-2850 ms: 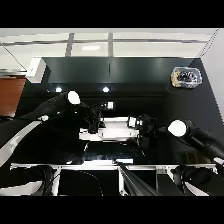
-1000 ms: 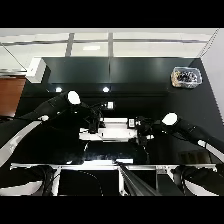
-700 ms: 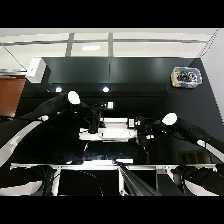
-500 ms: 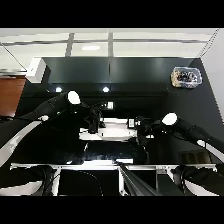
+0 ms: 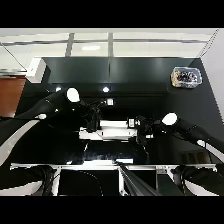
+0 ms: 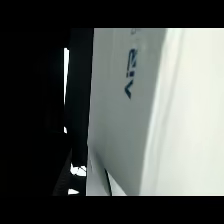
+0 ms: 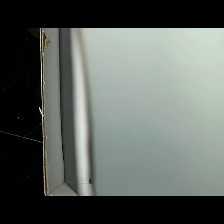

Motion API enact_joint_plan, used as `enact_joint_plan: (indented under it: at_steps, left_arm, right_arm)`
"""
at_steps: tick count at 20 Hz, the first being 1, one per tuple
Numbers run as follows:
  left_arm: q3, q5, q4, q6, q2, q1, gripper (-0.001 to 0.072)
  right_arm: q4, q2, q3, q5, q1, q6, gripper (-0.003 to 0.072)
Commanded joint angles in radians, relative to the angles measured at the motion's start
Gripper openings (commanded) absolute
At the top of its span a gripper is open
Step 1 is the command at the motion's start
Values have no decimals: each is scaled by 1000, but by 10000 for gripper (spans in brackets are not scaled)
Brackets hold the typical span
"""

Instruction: Fold the box and place the chain.

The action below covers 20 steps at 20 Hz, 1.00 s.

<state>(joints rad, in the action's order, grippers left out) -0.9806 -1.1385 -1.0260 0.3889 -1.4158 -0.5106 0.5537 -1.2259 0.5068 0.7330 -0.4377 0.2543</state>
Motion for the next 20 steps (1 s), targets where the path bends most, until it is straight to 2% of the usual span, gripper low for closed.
enact_joint_plan:
  at_steps: [1, 2, 3, 4, 5, 6, 7, 9, 10, 12, 14, 15, 16, 17, 20]
  left_arm:
    - [-17, -66, -129, 185, 92, 26, 410]
    - [-17, -91, -165, 253, 130, 42, 405]
    - [-17, -123, -207, 341, 164, 55, 357]
    - [-17, -166, -246, 427, 197, 68, 85]
    - [-17, -237, -277, 428, 230, 80, 22]
    - [-7, -272, -286, 459, 265, 84, 21]
    - [17, -264, -263, 491, 301, 82, 21]
    - [117, -224, -48, 501, 365, 73, 21]
    - [185, -178, 77, 496, 386, 62, 21]
    - [319, -13, 298, 453, 412, 28, 21]
    - [417, 239, 487, 362, 412, -13, 22]
    - [454, 409, 584, 274, 411, -43, 23]
    - [470, 542, 668, 196, 404, -76, 23]
    - [466, 631, 733, 137, 387, -108, 23]
    - [416, 772, 758, 59, 325, -159, 23]
  right_arm:
    - [0, -1, 0, 3, -1, 0, 497]
    - [0, -1, 0, 3, -1, 0, 498]
    - [0, -1, 0, 3, -1, 0, 497]
    - [0, -1, 0, 3, -1, 0, 498]
    - [0, -1, 0, 3, -1, 0, 497]
    - [0, -1, 0, 3, -1, 0, 497]
    - [0, -1, 0, 3, -1, 0, 497]
    - [1, -1, 0, 3, -1, 0, 498]
    - [0, -1, 0, 3, -1, -1, 498]
    - [0, -1, 0, 3, -1, 0, 498]
    - [1, -1, 0, 3, -1, 0, 497]
    - [0, -1, 0, 3, -1, 0, 451]
    - [1, -1, 0, 3, -1, 0, 415]
    - [0, -1, 0, 3, -1, 0, 416]
    - [0, -1, 0, 3, -1, 0, 416]
